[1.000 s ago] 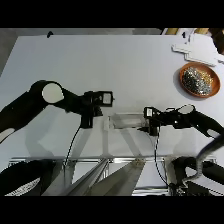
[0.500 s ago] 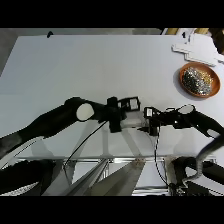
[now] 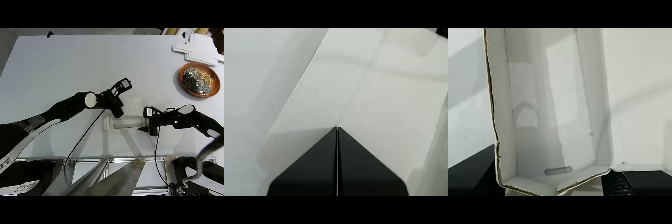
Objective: Fold the box and place the chain.
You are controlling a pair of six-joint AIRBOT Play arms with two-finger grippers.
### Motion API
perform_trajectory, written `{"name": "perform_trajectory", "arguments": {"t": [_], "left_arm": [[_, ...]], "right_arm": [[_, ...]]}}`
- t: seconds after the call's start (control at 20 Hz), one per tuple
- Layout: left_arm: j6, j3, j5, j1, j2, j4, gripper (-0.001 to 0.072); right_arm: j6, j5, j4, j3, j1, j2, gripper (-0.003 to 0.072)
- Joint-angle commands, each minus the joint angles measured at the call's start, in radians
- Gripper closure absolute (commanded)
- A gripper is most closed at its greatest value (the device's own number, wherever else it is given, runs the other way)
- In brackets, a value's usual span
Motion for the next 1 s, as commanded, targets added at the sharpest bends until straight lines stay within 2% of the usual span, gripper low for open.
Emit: {"name": "perform_trajectory", "arguments": {"t": [0.0,0.2,0.3,0.45,0.75,0.95], "left_arm": [[-0.01,0.003,-0.048,0.019,-0.018,0.005,0.07],[-0.01,0.003,-0.153,0.023,0.101,0.098,0.0702],[-0.008,0.003,-0.269,0.023,0.161,0.15,0.0704],[0.01,-0.004,-0.449,0.013,0.18,0.165,0.0704],[0.054,-0.108,-0.454,0.003,0.18,0.192,0.0704],[0.156,-0.163,-0.446,0.049,0.18,0.247,0.0696]], "right_arm": [[0.0,0.001,-0.001,0.0,0.0,0.001,0.0365],[0.0,0.001,-0.001,0.0,0.0,0.001,0.0365],[0.0,0.001,-0.001,0.0,0.0,0.001,0.0365],[0.0,0.001,-0.001,0.0,0.0,0.001,0.0365],[0.0,0.001,-0.001,0.0,0.0,0.001,0.0365],[0.0,0.001,-0.001,0.0,0.0,0.001,0.0365]]}}
